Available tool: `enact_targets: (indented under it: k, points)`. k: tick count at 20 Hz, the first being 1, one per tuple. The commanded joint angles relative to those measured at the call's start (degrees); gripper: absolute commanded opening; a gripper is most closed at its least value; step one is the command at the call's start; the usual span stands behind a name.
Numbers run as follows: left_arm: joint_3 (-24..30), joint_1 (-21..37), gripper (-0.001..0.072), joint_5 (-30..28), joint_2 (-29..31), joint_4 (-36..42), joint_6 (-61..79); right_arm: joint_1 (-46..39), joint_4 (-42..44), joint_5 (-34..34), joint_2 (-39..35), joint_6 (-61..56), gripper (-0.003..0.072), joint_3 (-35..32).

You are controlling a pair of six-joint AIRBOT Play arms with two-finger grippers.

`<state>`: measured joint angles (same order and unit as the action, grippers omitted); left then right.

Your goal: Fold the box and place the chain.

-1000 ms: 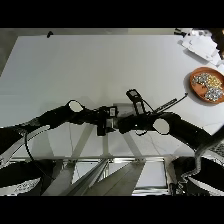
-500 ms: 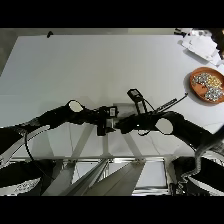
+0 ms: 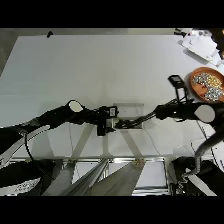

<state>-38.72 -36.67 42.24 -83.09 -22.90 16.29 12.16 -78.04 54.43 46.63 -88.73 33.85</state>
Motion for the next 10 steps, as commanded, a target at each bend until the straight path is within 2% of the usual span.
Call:
enact_targets:
  k: [1,3,4,7,10]
  points:
    - [0.0,0.02,0.0335,0.0,0.02,-0.02,0.02,-15.04,-7.89,6.54,3.21,0.02,0.0363,2.43]
    - [0.0,0.02,0.0335,0.0,0.02,-0.02,0.02,-20.26,-8.11,9.66,9.55,0.0,0.0374,7.23]
    - [0.0,0.02,0.0335,0.0,0.02,-0.02,0.02,-21.51,-8.13,10.1,13.05,-0.02,0.0408,9.97]
    - [0.0,0.02,0.0335,0.0,0.02,-0.02,0.02,-21.75,-8.79,10.29,21.81,-0.42,0.0407,16.06]
    - [0.0,0.02,0.0335,0.0,0.02,-0.02,0.02,-21.62,-10.32,9.77,27.32,-1.57,0.0407,18.38]
